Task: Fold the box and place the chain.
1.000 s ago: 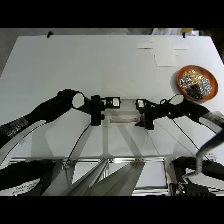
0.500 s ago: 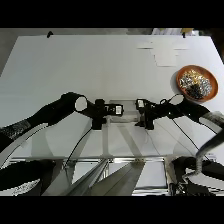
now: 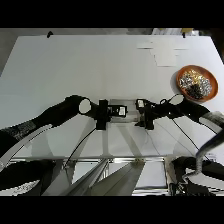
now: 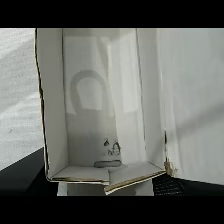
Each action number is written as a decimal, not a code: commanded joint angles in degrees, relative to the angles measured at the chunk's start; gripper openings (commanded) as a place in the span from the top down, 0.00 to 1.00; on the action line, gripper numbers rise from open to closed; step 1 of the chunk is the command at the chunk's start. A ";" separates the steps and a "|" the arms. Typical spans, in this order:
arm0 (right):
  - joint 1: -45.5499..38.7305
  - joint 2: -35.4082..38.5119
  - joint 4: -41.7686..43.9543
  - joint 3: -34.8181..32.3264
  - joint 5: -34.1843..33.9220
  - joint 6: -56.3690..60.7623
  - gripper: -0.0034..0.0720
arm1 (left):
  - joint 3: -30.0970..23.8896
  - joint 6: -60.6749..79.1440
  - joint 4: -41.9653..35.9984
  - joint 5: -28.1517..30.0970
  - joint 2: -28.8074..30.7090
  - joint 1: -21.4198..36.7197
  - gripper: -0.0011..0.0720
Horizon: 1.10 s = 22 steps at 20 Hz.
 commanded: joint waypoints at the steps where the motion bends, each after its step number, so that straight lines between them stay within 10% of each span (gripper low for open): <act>1: 0.02 0.02 0.02 -0.02 0.02 0.02 0.42 | -0.04 -0.07 -1.53 1.46 -0.52 -0.85 0.90; 6: 0.02 0.02 0.02 -0.02 0.02 0.02 0.42 | -0.02 -0.22 -3.10 1.73 -0.55 -1.57 0.85; 10: 0.02 0.02 0.02 -0.02 0.02 0.02 0.42 | -0.02 -0.79 -3.13 1.57 -0.55 -1.77 0.33; 12: 0.02 0.04 0.02 -0.02 0.02 0.02 0.42 | -0.02 -2.03 -3.10 0.76 -0.52 -1.77 0.29; 14: 0.02 0.02 0.02 -0.02 0.02 0.02 0.42 | -0.02 -2.23 -3.10 -1.40 -0.39 -1.77 0.35; 17: 0.02 0.02 0.02 -0.02 0.02 0.02 0.42 | -0.02 -4.59 -2.16 -6.67 1.70 -1.36 0.97; 22: 0.02 0.04 0.02 -0.02 0.02 0.02 0.42 | -0.02 -26.29 3.74 -10.82 10.36 2.27 0.98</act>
